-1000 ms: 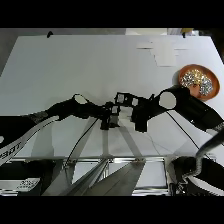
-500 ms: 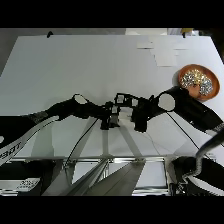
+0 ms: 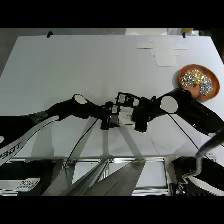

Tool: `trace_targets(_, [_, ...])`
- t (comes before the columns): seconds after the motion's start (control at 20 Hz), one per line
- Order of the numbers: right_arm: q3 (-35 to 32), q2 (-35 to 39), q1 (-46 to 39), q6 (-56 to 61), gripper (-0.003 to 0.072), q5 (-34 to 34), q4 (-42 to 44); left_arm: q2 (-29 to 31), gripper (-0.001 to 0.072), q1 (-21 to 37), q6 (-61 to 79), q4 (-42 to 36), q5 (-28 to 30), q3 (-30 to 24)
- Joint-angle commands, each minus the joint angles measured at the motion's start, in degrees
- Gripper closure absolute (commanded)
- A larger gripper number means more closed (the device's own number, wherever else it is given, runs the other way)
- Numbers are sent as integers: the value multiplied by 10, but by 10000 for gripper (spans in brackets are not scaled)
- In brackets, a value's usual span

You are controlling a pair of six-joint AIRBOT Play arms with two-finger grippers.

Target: Fold the box and place the chain.

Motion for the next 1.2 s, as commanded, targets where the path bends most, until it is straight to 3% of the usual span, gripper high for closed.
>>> trace_targets(0.0, [-14, 1, 0, 2, 569, -31, 0, 0, 621, 0, 0, 1, -1, 0])
trace_targets(0.25, [-14, 1, 0, 2, 562, -27, 15, 0, 621, 0, 0, 1, -1, 0])
trace_targets(0.5, [-14, 1, 0, 0, 499, 3, 29, 0, 621, 0, 0, 1, 0, 0])
trace_targets(0.6, [-14, 2, 0, 0, 418, 7, 38, 0, 621, 0, 1, 1, 0, 0])
trace_targets(0.7, [-14, 5, 0, 0, 387, 16, 38, 0, 621, 0, 1, 1, 0, 0])
trace_targets(0.95, [-14, 28, 0, 4, 391, 17, 0, 0, 621, 0, 0, 1, 0, 0])
trace_targets(1.15, [-14, 28, 0, 15, 511, 13, -22, 0, 621, 0, 0, 1, 0, 0])
